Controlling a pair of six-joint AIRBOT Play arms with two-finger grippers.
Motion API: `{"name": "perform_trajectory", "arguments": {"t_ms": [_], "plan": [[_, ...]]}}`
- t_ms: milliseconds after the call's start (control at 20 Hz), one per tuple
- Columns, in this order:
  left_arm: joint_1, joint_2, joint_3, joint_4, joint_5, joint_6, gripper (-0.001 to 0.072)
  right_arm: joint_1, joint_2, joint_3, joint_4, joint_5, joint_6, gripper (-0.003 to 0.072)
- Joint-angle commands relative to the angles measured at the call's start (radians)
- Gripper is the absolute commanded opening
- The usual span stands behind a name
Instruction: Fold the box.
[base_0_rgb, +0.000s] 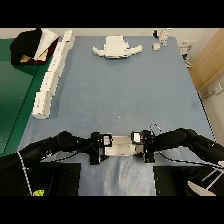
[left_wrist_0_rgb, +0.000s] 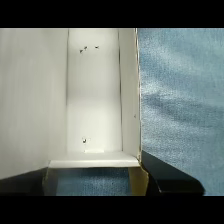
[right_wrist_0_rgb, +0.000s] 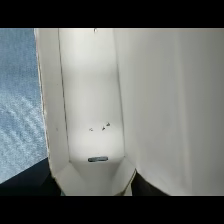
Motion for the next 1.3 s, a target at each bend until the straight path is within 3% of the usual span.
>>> {"name": "perform_trajectory", "arguments": {"t_ms": [0,200,250,300,550,800,1050,1250], "plan": [[0.001,0.000,0.001,0.000,0.003,0.000,0.0510,0.000,0.000,0.001,0.002,-0.002,0.001,0.0525],[0.001,0.000,0.001,0.000,0.002,0.000,0.0510,0.000,0.000,0.002,0.001,-0.012,0.002,0.0526],[0.001,0.000,0.001,0.000,0.001,0.000,0.0510,0.000,0.004,0.002,0.000,-0.013,0.015,0.0581],[0.001,0.000,0.001,0.000,0.001,0.000,0.0510,0.000,0.014,0.004,-0.016,-0.018,0.065,0.0718],[0.001,0.000,0.001,-0.003,-0.007,0.000,0.0510,0.000,0.116,0.060,-0.270,-0.211,0.386,0.0719],[0.003,0.000,0.001,-0.003,-0.007,0.000,0.0509,0.000,0.233,0.143,-0.519,-0.425,0.861,0.0708],[0.020,0.000,0.001,-0.003,-0.020,0.000,0.0510,0.000,0.278,0.180,-0.455,-0.446,0.989,0.0708],[0.097,0.000,0.012,0.002,-0.117,0.050,0.0510,0.000,0.270,0.180,-0.312,-0.416,1.016,0.0707]]}}
